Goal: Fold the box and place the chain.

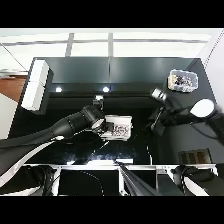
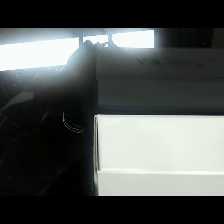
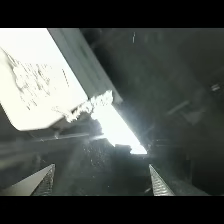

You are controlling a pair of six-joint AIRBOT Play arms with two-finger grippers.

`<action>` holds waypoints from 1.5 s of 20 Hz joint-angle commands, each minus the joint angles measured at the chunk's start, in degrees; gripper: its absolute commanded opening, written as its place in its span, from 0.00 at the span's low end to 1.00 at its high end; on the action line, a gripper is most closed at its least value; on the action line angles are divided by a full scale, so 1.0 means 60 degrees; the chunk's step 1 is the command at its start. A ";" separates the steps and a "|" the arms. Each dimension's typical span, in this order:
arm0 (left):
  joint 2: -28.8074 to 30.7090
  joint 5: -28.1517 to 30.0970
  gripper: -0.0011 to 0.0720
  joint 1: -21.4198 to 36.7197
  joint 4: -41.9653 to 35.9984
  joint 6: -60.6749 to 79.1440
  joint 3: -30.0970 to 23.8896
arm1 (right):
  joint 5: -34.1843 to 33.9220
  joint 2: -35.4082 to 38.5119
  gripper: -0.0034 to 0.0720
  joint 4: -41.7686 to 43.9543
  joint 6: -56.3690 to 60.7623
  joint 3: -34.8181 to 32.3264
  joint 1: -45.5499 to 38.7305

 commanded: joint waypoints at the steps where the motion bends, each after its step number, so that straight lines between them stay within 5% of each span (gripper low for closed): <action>1: -0.0004 -0.0117 0.05 0.0000 0.0007 0.0004 0.0007 | -0.2014 -0.0186 0.92 0.0590 -0.3053 -0.1577 0.0554; 8: -0.0004 -0.0142 0.06 0.0117 0.0007 0.0004 0.0007 | -0.3716 -0.1173 0.92 0.2616 -0.6462 -0.1789 0.1956; 21: -0.0004 -0.0135 0.05 0.0117 0.0007 0.0004 0.0007 | -0.4838 -0.1800 0.91 0.4608 -0.7697 -0.1789 0.2146; 22: -0.0004 -0.0135 0.05 0.0117 0.0007 0.0004 0.0007 | -0.4856 -0.1832 0.77 0.4637 -0.7675 -0.1789 0.2157; 23: -0.0004 -0.0138 0.06 0.0117 0.0007 0.0004 0.0007 | -0.4863 -0.1843 0.74 0.4659 -0.7664 -0.1789 0.2157; 29: -0.0004 -0.0135 0.05 0.0117 0.0007 0.0004 0.0007 | -0.4863 -0.1843 0.73 0.4656 -0.7661 -0.1789 0.2157; 30: -0.0004 -0.0138 0.06 0.0117 0.0007 0.0004 0.0007 | -0.4860 -0.1843 0.48 0.4652 -0.7617 -0.1789 0.2157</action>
